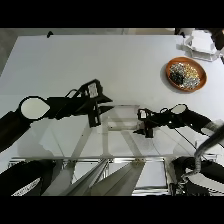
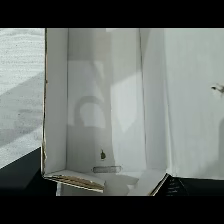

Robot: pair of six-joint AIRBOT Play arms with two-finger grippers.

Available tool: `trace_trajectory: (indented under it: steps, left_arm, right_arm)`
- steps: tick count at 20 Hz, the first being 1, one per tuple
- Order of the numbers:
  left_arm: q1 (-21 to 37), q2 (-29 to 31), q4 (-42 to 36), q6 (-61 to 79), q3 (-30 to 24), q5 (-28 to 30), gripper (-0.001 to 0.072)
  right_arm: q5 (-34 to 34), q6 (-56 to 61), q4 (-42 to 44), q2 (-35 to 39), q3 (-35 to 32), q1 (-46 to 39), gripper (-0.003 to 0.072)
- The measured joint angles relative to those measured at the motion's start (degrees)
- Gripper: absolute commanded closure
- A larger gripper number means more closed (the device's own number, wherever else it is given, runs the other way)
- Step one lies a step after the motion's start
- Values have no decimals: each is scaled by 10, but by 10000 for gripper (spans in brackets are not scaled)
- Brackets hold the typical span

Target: Fold the box and place the chain.

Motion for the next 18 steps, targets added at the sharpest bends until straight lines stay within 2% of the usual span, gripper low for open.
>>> trace_trajectory:
  steps: [3,4,7,8,15,16,17,18]
  left_arm:
    - [3,5,88,0,-1,-74,469]
    - [4,0,106,0,-3,-90,399]
    - [5,-31,145,0,-10,-110,60]
    - [6,-46,151,0,-13,-107,15]
    - [6,-147,170,20,-18,-57,18]
    - [6,-156,171,28,-18,-56,31]
    - [6,-165,172,35,-18,-56,93]
    - [6,-172,172,39,-19,-57,93]
  right_arm:
    - [0,0,0,0,0,0,281]
    - [0,0,0,0,0,0,281]
    - [0,0,0,0,0,0,281]
    - [0,0,0,0,0,0,281]
    - [0,0,0,0,0,0,281]
    - [0,0,0,0,0,0,281]
    - [0,0,0,0,0,0,281]
    - [0,0,0,0,0,0,281]
